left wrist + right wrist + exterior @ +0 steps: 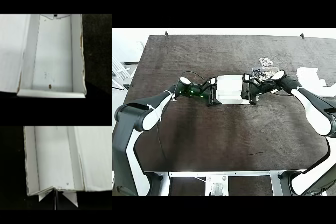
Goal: Fold the box and place the chain.
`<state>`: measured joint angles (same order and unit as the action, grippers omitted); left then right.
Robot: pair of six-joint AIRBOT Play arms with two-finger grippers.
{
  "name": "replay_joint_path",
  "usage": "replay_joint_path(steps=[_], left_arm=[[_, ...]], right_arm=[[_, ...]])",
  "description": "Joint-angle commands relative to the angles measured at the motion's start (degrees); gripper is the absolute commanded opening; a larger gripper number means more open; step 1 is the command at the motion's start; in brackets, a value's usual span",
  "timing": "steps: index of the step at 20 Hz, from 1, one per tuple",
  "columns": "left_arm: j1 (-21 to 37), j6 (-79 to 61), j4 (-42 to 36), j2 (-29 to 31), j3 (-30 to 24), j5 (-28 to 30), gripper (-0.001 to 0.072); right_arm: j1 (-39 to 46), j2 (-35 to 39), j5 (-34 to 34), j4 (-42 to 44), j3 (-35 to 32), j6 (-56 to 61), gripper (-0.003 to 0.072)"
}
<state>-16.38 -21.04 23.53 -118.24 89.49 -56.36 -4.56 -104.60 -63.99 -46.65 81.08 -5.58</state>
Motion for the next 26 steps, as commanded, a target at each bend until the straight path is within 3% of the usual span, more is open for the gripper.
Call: replay_joint_path(steps=[1,8,14,21,26], left_arm=[[0.0,0.0,0.0,0.0,0.0,-0.1,0.0619],[0.0,0.0,0.0,0.0,0.0,-0.1,0.0619],[0.0,0.0,0.0,0.0,0.0,-0.1,0.0620],[0.0,0.0,0.0,0.0,0.0,-0.1,0.0619],[0.0,0.0,0.0,0.0,0.0,-0.1,0.0620]], right_arm=[[1.9,2.9,-3.5,-3.6,0.0,2.8,0.0013],[8.0,11.6,-4.4,-2.2,0.0,18.0,0.0012],[16.5,11.8,-4.4,-1.4,0.0,38.7,0.0012],[17.1,6.1,-2.5,-1.4,-2.6,54.7,0.0012],[11.7,0.4,-2.3,-1.4,-2.6,57.7,0.0012]])
